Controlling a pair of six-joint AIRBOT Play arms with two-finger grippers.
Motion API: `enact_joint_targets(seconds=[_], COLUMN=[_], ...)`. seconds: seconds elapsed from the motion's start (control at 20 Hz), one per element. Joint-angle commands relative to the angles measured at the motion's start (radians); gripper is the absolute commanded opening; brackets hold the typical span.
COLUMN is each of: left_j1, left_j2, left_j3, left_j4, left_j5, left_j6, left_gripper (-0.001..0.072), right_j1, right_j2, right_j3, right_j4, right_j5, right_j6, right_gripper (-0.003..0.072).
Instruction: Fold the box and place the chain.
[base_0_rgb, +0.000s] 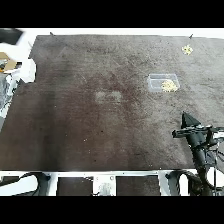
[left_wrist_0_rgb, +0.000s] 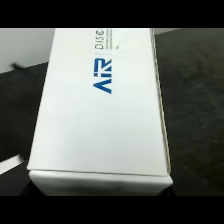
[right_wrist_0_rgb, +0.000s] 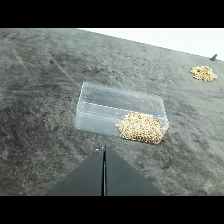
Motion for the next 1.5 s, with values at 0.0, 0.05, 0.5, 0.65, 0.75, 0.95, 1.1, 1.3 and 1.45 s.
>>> enact_joint_targets(seconds=[0.0, 0.05, 0.5, 0.65, 0.75, 0.95, 1.1, 1.3, 1.45], left_j1=[0.213, 0.264, 0.377, 0.377, 0.377, 0.377, 0.372, 0.369, 0.369], left_j2=[0.204, 0.250, 0.302, 0.243, 0.167, 0.051, -0.004, -0.026, -0.025], left_j3=[-0.220, -0.309, -0.801, -0.826, -0.818, -0.818, -0.818, -0.818, -0.818], left_j4=[0.101, 0.100, 0.039, 0.039, 0.022, -0.067, -0.119, -0.128, -0.131], left_j5=[0.036, 0.048, 0.291, 0.267, 0.199, 0.232, 0.216, 0.292, 0.289], left_j6=[-0.130, -0.110, 0.078, 0.175, 0.242, 0.367, 0.452, 0.459, 0.463], left_gripper=[0.0003, 0.0003, 0.0005, 0.0007, 0.0007, 0.0007, 0.0007, 0.0011, 0.0720], right_j1=[-0.001, -0.001, -0.001, -0.001, -0.001, -0.001, -0.001, -0.001, -0.001], right_j2=[0.001, 0.001, -0.016, -0.062, -0.087, -0.091, -0.091, -0.091, -0.091], right_j3=[-0.001, -0.001, -0.001, -0.001, -0.001, -0.001, -0.001, -0.001, -0.001], right_j4=[-0.006, -0.006, -0.006, -0.006, -0.006, -0.006, -0.006, -0.006, -0.006], right_j5=[0.000, 0.000, 0.000, 0.000, 0.000, 0.000, 0.000, 0.000, 0.000], right_j6=[0.000, 0.000, 0.000, 0.000, 0.000, 0.000, 0.000, 0.000, 0.000], right_gripper=[0.0001, 0.0001, 0.0001, 0.0001, 0.0001, 0.0001, 0.0001, 0.0000, 0.0000])
